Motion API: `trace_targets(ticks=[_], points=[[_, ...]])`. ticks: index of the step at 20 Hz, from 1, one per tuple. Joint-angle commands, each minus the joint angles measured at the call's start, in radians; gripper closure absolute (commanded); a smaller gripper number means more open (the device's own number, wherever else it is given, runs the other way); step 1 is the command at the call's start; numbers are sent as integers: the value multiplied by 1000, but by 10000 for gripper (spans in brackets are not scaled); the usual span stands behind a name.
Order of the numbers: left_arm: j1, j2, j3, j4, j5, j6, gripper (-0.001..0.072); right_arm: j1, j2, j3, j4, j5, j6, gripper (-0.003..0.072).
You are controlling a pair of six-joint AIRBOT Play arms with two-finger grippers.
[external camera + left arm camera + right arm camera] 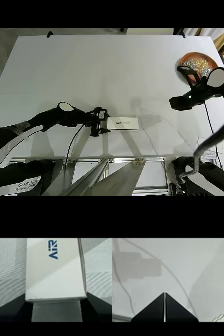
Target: Fold the box and place the chain.
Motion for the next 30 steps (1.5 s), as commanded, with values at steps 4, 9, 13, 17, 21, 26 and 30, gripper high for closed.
trace_targets(ticks=[4,9,13,17,21,26,30], points=[[0,1,0,-6,-29,0,508,-26,-20,-1,-13,27,77,671],[63,139,0,1,-30,-172,703,-26,-20,-1,-13,27,77,671],[265,383,0,116,28,-372,703,-26,-20,-1,-12,27,77,671],[560,560,0,232,93,-576,703,-26,-20,-1,-13,27,77,671],[762,567,-1,308,85,-757,704,-26,-20,-1,-12,27,77,671],[860,459,-1,512,19,-1027,699,-26,-20,-1,-13,27,77,671],[900,366,-1,581,-114,-1094,703,-26,-20,-1,-13,27,77,671]])
